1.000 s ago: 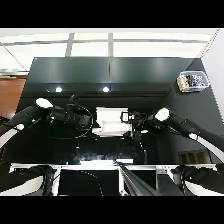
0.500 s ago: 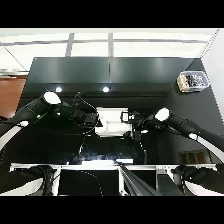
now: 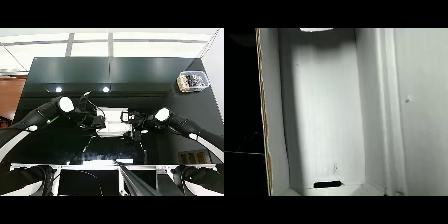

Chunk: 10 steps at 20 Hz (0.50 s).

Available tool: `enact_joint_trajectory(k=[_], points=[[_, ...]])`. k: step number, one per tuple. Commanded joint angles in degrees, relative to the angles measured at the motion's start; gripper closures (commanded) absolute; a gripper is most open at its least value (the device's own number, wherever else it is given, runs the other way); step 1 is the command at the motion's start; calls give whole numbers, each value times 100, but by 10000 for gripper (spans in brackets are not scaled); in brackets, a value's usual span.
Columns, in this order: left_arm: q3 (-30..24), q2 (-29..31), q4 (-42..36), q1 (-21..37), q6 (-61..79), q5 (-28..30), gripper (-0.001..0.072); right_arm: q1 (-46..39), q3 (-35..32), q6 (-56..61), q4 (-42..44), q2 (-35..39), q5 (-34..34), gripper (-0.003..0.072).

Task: Fold the box and place the chain.

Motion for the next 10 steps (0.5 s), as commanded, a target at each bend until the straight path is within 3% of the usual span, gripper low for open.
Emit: enact_joint_trajectory(k=[1, 7, 10], points=[[11, 0, 944, -374, -1067, 197, 212, 0, 0, 2, 2, -4, 0, 578], [623, -109, 2669, -1093, -2470, -273, 217, 0, 0, 2, 0, -4, 0, 578], [839, -214, 3224, -1296, -3185, -640, 396, 0, 0, 2, 2, -4, 2, 578]])
